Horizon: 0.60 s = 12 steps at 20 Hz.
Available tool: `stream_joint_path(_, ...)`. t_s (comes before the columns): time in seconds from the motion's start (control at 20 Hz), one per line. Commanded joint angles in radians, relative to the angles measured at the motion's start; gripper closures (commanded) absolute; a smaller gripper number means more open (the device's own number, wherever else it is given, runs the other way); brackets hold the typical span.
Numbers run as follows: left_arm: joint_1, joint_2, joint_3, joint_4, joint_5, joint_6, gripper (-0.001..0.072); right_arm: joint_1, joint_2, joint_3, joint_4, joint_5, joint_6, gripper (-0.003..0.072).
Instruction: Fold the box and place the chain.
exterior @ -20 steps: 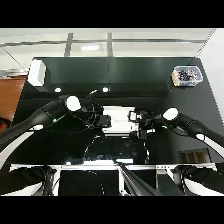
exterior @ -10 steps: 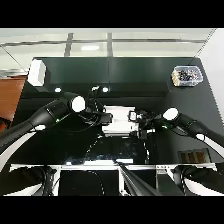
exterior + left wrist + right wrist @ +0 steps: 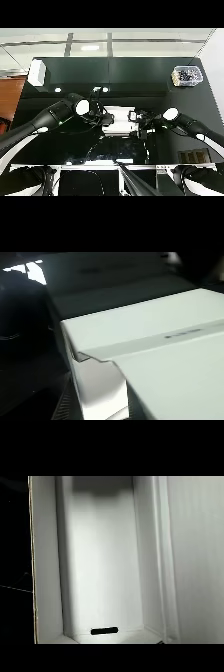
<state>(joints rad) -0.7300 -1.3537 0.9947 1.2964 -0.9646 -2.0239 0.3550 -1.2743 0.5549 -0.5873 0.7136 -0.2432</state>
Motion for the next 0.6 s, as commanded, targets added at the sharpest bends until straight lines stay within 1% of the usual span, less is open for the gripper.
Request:
stream_joint_path(0.0, -0.024, -0.016, 0.014, 0.113, -0.037, -0.098, 0.0325, 0.001, 0.0, 0.001, 0.0, 0.0, 0.0, 0.0287)
stream_joint_path(0.1, -0.04, -0.034, 0.035, 0.168, -0.066, -0.137, 0.0325, 0.001, 0.0, 0.001, 0.0, 0.0, 0.0, 0.0287)
stream_joint_path(0.2, -0.048, -0.066, 0.073, 0.181, -0.116, -0.141, 0.0322, 0.001, 0.0, 0.001, 0.0, 0.0, 0.0, 0.0287)
stream_joint_path(0.25, -0.05, -0.085, 0.094, 0.184, -0.137, -0.141, 0.0295, 0.001, 0.0, 0.001, 0.0, 0.0, 0.0, 0.0287)
stream_joint_path(0.3, -0.05, -0.1, 0.111, 0.187, -0.148, -0.141, 0.0295, 0.001, 0.0, 0.001, 0.0, 0.0, 0.0, 0.0287)
stream_joint_path(0.45, -0.038, -0.14, 0.125, 0.187, -0.128, -0.177, 0.0293, 0.001, 0.0, 0.001, 0.0, 0.0, 0.0, 0.0287)
stream_joint_path(0.55, -0.033, -0.158, 0.125, 0.183, -0.145, -0.183, 0.0294, 0.001, 0.0, 0.001, 0.0, 0.0, 0.0, 0.0287)
